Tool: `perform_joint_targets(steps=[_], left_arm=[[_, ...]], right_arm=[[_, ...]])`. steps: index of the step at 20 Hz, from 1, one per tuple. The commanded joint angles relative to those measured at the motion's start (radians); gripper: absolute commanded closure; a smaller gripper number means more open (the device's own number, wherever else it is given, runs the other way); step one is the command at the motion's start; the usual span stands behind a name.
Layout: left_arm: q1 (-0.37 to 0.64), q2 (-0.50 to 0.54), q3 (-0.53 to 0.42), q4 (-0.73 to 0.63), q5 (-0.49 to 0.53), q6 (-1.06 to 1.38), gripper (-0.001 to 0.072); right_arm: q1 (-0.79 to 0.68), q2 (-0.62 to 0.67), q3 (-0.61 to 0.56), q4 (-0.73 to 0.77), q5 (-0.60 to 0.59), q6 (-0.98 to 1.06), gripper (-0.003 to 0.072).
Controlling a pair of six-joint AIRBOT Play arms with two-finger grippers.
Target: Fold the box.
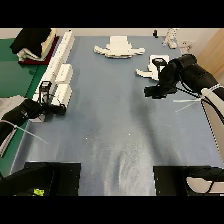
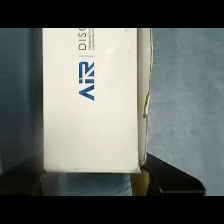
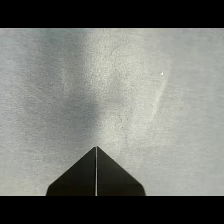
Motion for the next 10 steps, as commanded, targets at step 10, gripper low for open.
perform_joint_targets(steps=[10], left_arm=[[0.001, -0.468, 0.554, 0.001, -0.126, -0.005, 0.0111]], right_arm=[[0.0, -0.001, 0.001, 0.0, 0.0, 0.0, 0.0678]])
